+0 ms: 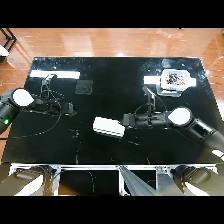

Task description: Fold the box and place the chain.

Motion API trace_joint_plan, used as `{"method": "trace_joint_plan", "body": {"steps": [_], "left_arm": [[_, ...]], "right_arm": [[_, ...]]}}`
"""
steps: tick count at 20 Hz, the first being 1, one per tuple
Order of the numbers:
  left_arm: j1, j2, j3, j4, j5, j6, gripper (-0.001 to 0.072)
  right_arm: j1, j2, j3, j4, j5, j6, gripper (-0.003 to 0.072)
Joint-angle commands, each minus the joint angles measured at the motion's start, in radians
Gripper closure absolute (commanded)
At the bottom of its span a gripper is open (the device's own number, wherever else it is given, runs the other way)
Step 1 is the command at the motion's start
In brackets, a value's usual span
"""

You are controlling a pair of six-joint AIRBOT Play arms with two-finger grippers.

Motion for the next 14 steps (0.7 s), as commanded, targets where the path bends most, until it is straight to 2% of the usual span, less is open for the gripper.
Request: {"method": "trace_joint_plan", "body": {"steps": [1,5,14], "left_arm": [[0.0,-0.003,0.0,-0.002,0.002,0.0,0.0083],[0.0,-0.003,0.0,-0.002,0.002,0.0,0.0083],[0.0,-0.003,0.0,-0.013,0.001,0.0,0.0083]], "right_arm": [[0.057,-0.046,-0.034,0.114,-0.086,0.019,0.0664],[0.109,-0.123,-0.033,0.203,-0.089,0.003,0.0664],[0.122,-0.143,-0.033,0.206,-0.122,0.003,0.0664]]}}
